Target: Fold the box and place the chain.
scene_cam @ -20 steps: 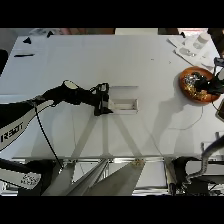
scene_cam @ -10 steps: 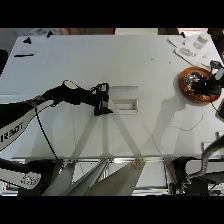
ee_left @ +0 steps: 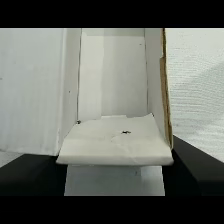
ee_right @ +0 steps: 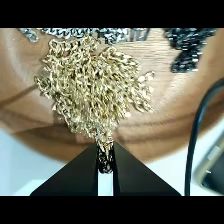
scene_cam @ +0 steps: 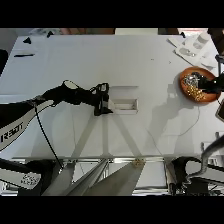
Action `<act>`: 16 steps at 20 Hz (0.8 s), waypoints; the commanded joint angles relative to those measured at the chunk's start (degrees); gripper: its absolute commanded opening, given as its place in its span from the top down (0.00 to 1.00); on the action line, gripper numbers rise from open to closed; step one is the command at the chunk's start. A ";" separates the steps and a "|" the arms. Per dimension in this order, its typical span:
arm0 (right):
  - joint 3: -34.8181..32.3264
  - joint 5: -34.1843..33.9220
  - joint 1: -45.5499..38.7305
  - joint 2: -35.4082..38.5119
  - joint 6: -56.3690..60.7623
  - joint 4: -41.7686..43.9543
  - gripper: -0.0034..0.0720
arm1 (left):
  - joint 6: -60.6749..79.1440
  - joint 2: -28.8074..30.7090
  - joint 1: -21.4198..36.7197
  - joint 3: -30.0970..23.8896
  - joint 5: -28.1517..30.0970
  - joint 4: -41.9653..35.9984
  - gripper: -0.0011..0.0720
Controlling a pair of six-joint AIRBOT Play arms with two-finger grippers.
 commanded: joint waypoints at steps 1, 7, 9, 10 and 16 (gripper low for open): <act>0.04 4.44 0.09 4.52 -2.27 1.40 0.93 | 0.02 -0.02 0.00 0.02 0.02 0.00 0.55; -0.09 7.39 7.63 11.04 -2.89 2.25 0.94 | 0.02 -0.02 0.00 0.02 0.02 0.00 0.55; -0.17 9.05 11.85 12.02 -2.80 2.29 0.94 | 0.02 -0.02 0.00 0.02 0.02 0.00 0.55; -0.20 10.03 13.97 12.15 -2.80 2.71 0.94 | 0.02 -0.02 0.00 0.02 0.02 0.00 0.55; -0.26 12.72 29.03 12.20 -2.45 4.17 0.94 | 0.02 -0.02 0.00 0.02 0.02 0.00 0.55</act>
